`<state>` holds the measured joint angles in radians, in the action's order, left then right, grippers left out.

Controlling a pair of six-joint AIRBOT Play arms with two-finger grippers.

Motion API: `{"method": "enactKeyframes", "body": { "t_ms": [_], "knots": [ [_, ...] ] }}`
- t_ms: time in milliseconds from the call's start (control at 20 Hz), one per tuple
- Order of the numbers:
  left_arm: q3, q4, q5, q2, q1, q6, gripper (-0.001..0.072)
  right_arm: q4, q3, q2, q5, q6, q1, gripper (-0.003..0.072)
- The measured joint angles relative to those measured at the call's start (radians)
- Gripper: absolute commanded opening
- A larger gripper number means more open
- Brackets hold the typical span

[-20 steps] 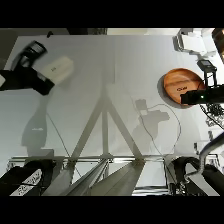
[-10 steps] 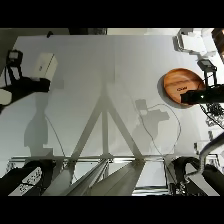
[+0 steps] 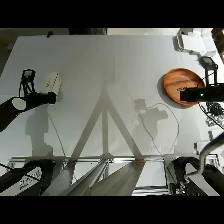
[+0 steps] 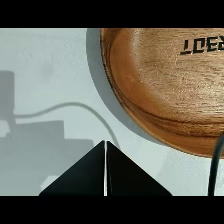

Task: Fold the box and place the chain.

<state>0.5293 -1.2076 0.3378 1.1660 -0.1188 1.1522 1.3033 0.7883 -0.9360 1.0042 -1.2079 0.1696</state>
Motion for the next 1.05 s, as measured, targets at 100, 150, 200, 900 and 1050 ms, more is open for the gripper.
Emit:
{"method": "enactKeyframes", "body": {
  "t_ms": [100, 150, 200, 900, 1050],
  "knots": [
    [-0.002, -0.001, 0.008, 0.005, 0.0, 0.0, 0.0314, -0.002, 0.0, 0.0, 0.0, 0.0, 0.0, 0.0007],
    [-0.003, -0.004, 0.015, 0.006, 0.0, 0.0, 0.049, -0.003, 0.0, 0.0, -0.001, 0.0, 0.0, 0.0007],
    [-0.003, -0.006, 0.025, 0.007, 0.0, 0.0, 0.069, -0.003, 0.0, 0.0, -0.001, 0.0, 0.0, 0.0007],
    [-0.004, -0.085, 0.264, -0.351, 0.0, 0.0, 0.0695, -0.006, 0.0, 0.0, -0.003, 0.0, 0.0, 0.0007],
    [-0.004, -0.09, 0.292, -0.462, 0.0, 0.0, 0.0695, -0.006, 0.0, 0.0, -0.003, 0.0, 0.0, 0.0007]
  ]
}}
